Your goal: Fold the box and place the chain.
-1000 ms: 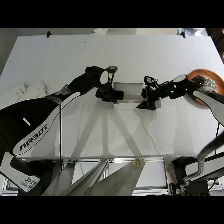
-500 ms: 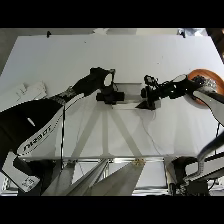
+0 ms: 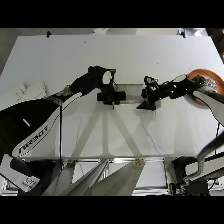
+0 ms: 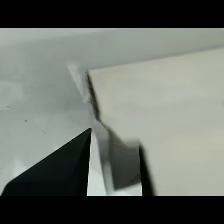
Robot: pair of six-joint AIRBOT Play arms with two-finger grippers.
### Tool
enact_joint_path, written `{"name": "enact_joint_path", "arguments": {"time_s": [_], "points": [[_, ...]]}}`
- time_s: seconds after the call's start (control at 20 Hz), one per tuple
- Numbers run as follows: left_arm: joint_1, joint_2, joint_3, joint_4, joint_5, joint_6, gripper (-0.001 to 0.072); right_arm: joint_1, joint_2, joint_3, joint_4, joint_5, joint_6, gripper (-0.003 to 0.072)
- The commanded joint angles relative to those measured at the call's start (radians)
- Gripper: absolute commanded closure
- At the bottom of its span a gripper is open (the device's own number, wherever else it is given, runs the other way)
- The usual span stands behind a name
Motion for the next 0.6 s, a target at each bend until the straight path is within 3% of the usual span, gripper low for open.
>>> {"name": "enact_joint_path", "arguments": {"time_s": [0.0,0.15,0.35,0.55], "points": [[0.023,0.063,0.000,-0.049,0.006,0.170,0.0371,0.001,0.000,0.001,0.002,0.002,-0.001,0.0389],[0.068,0.140,0.000,-0.049,-0.040,0.350,0.0370,0.001,0.000,0.001,0.002,0.002,-0.001,0.0389],[0.159,0.219,-0.004,-0.049,-0.175,0.595,0.0370,0.001,0.000,0.001,0.002,0.002,-0.001,0.0389],[0.243,0.237,-0.077,-0.108,-0.114,1.143,0.0370,0.001,0.000,0.001,0.001,0.002,-0.001,0.0389]]}}
